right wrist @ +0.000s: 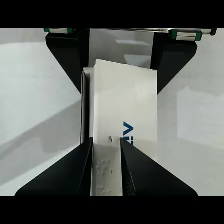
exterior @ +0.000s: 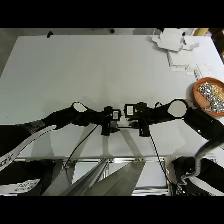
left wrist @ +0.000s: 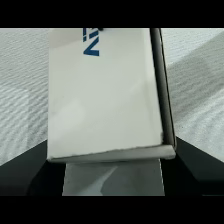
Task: Fold the box and place the chain.
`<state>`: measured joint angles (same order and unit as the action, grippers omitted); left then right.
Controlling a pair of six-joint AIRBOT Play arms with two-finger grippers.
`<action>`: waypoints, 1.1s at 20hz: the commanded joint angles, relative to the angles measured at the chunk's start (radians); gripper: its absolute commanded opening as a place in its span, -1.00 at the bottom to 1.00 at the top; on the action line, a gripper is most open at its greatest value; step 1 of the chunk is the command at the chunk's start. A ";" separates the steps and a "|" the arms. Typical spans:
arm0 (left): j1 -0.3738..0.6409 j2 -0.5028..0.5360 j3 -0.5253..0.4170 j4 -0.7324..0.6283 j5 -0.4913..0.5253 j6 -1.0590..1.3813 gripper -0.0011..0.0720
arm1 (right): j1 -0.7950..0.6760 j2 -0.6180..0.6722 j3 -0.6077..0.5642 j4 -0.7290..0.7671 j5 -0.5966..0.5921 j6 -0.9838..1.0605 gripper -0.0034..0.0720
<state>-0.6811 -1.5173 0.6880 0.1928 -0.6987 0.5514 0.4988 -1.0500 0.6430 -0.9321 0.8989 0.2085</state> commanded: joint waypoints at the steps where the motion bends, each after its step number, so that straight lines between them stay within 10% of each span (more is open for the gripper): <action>1: 0.000 0.001 0.000 0.002 -0.002 0.002 0.09 | 0.001 -0.002 -0.001 -0.009 0.001 0.001 -0.49; 11: 0.000 0.000 0.000 0.002 -0.002 0.002 0.09 | 0.030 0.104 -0.021 0.023 -0.002 0.000 0.24; 16: 0.000 0.000 0.000 0.002 -0.001 0.002 0.09 | 0.029 0.128 -0.022 0.016 -0.002 0.000 -0.85; 22: 0.000 0.000 0.000 0.002 -0.001 0.002 0.09 | 0.029 -0.005 -0.022 0.012 0.022 0.047 -0.84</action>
<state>-0.6811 -1.5173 0.6880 0.1944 -0.7002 0.5537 0.5266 -1.0050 0.6209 -0.9176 0.9031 0.2245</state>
